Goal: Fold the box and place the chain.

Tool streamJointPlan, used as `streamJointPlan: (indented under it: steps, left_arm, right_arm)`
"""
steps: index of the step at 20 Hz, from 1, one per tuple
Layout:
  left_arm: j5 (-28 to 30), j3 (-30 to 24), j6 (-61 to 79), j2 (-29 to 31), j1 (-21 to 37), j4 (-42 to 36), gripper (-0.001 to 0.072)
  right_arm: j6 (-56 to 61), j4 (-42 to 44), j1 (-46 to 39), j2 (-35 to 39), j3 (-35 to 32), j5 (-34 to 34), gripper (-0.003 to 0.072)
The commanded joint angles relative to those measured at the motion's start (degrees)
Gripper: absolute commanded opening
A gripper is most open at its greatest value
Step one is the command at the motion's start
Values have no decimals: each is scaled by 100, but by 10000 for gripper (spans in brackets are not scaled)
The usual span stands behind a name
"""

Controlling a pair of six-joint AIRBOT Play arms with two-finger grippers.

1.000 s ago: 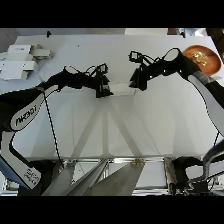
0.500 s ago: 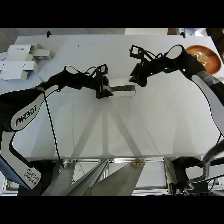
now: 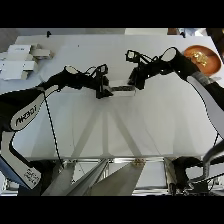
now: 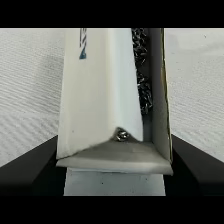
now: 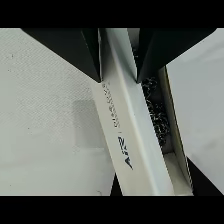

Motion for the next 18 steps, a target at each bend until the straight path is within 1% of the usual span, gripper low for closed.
streamJointPlan:
  steps: [1, 6, 11, 15, 18]
  left_arm:
    - [7, 2, -2, -2, 0, -2, 395]
    - [7, 2, -2, -2, 0, -2, 395]
    - [7, 2, -2, -2, 0, -2, 395]
    - [7, 2, -2, -2, 0, -4, 395]
    - [9, 2, -2, -2, 0, -2, 395]
  right_arm:
    - [144, -181, 83, -9, 0, 365, 218]
    - [155, -188, 116, -9, 0, 542, 217]
    - [308, -197, 133, -9, -9, 549, 217]
    - [304, -278, 181, -9, -236, 531, 217]
    - [306, -343, 179, -7, -284, 546, 217]
